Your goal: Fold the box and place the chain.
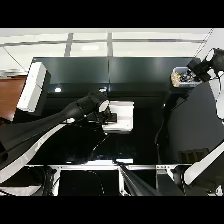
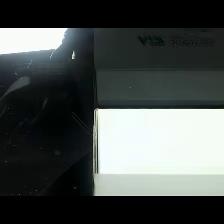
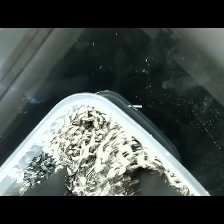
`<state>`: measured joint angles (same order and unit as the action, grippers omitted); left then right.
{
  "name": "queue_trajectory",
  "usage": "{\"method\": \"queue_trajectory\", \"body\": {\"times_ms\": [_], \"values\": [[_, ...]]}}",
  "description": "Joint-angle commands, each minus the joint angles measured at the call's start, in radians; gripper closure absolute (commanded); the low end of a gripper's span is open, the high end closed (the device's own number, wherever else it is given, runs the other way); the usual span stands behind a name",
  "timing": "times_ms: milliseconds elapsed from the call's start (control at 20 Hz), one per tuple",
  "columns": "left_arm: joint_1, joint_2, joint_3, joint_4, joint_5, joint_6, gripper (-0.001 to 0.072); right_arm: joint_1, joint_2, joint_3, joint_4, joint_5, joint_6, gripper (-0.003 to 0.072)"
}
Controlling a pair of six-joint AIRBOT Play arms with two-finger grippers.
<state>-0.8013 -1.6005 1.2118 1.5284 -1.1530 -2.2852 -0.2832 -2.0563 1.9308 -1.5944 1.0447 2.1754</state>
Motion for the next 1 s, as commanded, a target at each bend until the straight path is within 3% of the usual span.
{"method": "queue_trajectory", "body": {"times_ms": [0, 50, 100, 400, 700, 800, 950], "values": [[0.0, 0.0, 0.001, 0.001, 0.001, 0.0, 0.0679, -0.001, 0.0, 0.002, 0.016, 0.013, -0.033, 0.0539], [0.0, 0.0, 0.001, 0.001, 0.0, 0.0, 0.068, -0.002, 0.009, 0.002, 0.027, 0.024, -0.063, 0.0652], [0.0, 0.0, 0.001, 0.0, 0.001, 0.0, 0.0679, -0.001, 0.025, 0.002, 0.032, 0.033, -0.096, 0.0681], [0.0, 0.0, 0.001, 0.0, 0.001, 0.0, 0.068, -0.002, 0.225, 0.002, 0.046, 0.044, -0.296, 0.0682], [0.0, 0.0, 0.001, 0.0, 0.001, 0.0, 0.068, -0.001, 0.525, 0.002, 0.28, 0.003, -0.49, 0.0683], [0.0, 0.0, 0.001, 0.0, 0.0, 0.0, 0.068, -0.001, 0.602, 0.002, 0.352, 0.045, -0.553, 0.0683], [0.0, 0.0, 0.001, 0.0, 0.0, 0.0, 0.0679, 0.003, 0.69, 0.002, 0.513, 0.206, -0.657, 0.0682]]}}
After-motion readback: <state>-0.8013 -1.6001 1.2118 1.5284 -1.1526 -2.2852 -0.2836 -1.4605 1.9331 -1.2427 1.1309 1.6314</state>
